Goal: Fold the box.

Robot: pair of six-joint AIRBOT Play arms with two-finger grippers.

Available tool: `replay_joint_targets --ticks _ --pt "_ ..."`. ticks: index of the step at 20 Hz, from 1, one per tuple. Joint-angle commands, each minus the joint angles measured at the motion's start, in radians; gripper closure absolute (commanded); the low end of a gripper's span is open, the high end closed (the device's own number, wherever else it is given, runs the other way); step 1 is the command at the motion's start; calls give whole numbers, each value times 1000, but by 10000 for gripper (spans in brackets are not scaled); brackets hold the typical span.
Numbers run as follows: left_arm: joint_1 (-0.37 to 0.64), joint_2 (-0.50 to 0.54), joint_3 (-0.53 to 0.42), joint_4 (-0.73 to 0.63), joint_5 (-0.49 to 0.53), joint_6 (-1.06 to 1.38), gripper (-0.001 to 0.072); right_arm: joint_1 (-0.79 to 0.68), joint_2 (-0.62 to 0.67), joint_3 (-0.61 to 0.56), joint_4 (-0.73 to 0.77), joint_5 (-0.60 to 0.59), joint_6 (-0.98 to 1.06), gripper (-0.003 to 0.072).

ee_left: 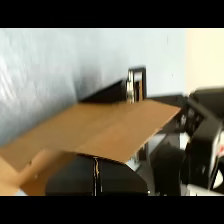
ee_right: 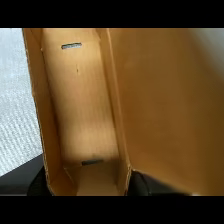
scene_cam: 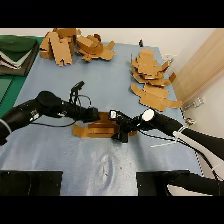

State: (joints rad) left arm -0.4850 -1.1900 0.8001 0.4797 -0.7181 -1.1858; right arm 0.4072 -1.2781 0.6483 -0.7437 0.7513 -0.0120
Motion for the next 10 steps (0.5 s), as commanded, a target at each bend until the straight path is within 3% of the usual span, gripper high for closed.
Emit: replay_joint_targets --ticks 1,6,10 --pt "34 -87 77 -34 79 11 699 0 1 1 0 0 0 170" --pt "8 -246 87 -35 -72 -1 699 0 1 1 0 0 0 170" --pt "-58 -277 106 -30 -102 -45 698 0 1 1 0 0 0 170"
